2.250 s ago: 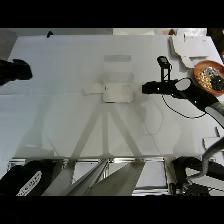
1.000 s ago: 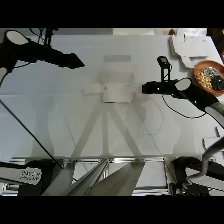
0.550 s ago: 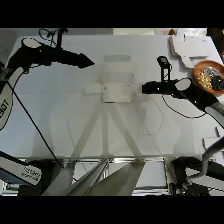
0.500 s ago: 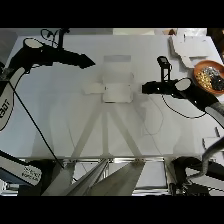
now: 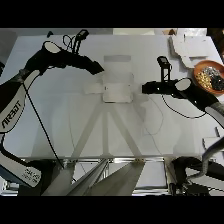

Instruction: Fold the box and place the chain.

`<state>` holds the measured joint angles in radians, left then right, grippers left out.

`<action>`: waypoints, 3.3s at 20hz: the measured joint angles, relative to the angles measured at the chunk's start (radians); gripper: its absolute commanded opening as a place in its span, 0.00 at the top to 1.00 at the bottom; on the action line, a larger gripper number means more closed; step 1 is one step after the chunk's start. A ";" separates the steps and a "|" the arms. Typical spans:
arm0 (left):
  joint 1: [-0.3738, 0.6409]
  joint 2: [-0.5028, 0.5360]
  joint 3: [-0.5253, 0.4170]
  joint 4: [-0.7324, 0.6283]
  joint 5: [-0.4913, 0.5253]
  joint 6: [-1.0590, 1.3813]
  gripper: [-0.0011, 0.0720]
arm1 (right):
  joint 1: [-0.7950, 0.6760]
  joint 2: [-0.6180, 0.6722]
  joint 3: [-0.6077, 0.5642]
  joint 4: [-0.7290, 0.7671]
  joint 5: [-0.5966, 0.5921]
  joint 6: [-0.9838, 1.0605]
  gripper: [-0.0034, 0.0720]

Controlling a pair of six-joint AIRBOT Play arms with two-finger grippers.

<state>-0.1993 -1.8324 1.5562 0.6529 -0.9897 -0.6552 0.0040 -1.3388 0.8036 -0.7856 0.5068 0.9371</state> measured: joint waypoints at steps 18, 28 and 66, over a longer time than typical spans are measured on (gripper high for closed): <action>-0.045 -0.085 0.006 -0.173 0.028 0.024 0.03 | 0.000 0.000 0.000 0.000 0.000 0.000 0.93; -0.051 -0.085 0.006 -0.173 -0.067 0.140 0.29 | 0.000 0.000 0.000 0.000 0.000 0.000 0.93; -0.087 -0.084 0.007 -0.160 -0.006 0.368 0.97 | 0.000 0.000 0.000 0.001 -0.021 0.001 0.93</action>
<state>-0.2859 -1.9167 1.5631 0.4931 -0.9962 -0.2871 0.0040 -1.3388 0.8036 -0.7845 0.4862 0.9379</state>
